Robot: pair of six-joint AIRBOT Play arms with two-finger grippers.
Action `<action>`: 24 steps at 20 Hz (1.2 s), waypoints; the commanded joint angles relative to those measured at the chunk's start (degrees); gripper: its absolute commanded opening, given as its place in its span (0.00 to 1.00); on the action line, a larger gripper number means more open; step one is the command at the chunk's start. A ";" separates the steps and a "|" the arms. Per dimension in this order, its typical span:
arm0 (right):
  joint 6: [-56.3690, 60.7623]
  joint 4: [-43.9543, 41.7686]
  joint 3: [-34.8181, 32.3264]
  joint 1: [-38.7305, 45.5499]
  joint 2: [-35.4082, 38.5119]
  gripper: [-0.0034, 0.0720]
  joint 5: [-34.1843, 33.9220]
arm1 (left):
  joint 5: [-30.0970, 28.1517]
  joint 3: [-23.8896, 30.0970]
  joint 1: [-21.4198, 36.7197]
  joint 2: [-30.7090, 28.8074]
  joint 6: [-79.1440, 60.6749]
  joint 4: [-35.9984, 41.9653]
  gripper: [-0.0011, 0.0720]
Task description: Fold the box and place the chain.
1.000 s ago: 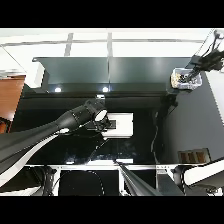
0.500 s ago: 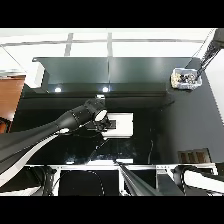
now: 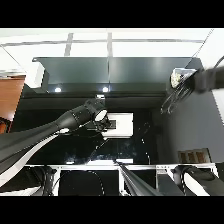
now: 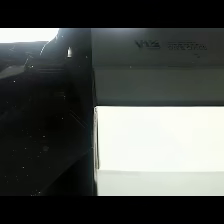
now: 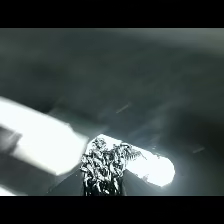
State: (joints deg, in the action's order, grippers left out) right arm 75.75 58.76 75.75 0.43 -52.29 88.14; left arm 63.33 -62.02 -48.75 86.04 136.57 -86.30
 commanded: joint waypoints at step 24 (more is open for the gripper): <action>-1.42 -15.30 -21.81 -24.13 -8.17 0.06 -21.20 | -0.04 -0.04 0.04 0.04 -0.02 -0.02 0.05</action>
